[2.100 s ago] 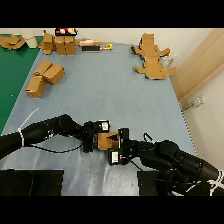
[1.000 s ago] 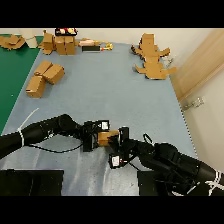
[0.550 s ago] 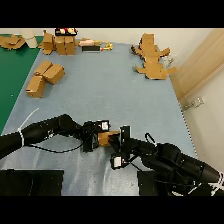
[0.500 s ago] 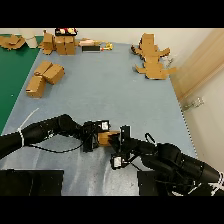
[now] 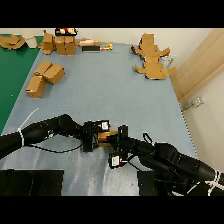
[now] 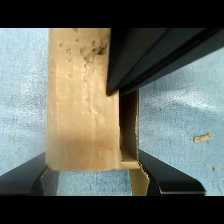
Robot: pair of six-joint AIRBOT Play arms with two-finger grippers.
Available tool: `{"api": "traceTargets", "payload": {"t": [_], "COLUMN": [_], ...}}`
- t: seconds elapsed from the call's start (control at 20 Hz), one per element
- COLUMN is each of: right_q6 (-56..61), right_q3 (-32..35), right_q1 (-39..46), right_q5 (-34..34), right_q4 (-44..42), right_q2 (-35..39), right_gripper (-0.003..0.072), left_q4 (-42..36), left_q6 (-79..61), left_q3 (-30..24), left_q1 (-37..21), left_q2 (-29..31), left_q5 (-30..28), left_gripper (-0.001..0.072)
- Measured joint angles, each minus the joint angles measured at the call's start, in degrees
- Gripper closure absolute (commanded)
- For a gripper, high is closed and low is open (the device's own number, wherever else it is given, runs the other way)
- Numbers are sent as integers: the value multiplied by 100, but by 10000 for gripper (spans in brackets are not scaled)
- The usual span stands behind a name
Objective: Fold the box.
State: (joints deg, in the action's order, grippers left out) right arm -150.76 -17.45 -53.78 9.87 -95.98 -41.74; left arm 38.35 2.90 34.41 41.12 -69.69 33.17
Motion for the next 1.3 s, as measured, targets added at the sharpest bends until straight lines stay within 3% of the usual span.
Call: {"api": "traceTargets", "payload": {"t": [0.6,0.75,0.8,0.85,1.0,1.05,1.15,1.3], "right_q6": [2,2,2,2,15,81,566,2634], "right_q3": [2,4,4,0,-17,-20,-20,-20], "right_q1": [-221,-229,-229,-229,-229,-223,-144,173], "right_q5": [308,433,455,476,573,673,1163,2177], "right_q4": [-345,-400,-415,-426,-479,-551,-809,-1082], "right_q2": [-4,4,33,76,374,525,933,1480], "right_gripper": [613,575,480,453,456,471,664,683], "left_q4": [0,0,0,0,0,-2,0,-2], "left_q6": [-4,-2,-2,-2,-4,-2,-2,-2], "left_q3": [0,0,0,0,0,0,0,0], "left_q1": [0,0,0,0,0,0,0,0], "left_q2": [0,0,0,0,0,0,0,0], "left_q5": [2,2,2,2,0,2,0,0], "left_gripper": [166,166,166,166,166,166,166,166]}}
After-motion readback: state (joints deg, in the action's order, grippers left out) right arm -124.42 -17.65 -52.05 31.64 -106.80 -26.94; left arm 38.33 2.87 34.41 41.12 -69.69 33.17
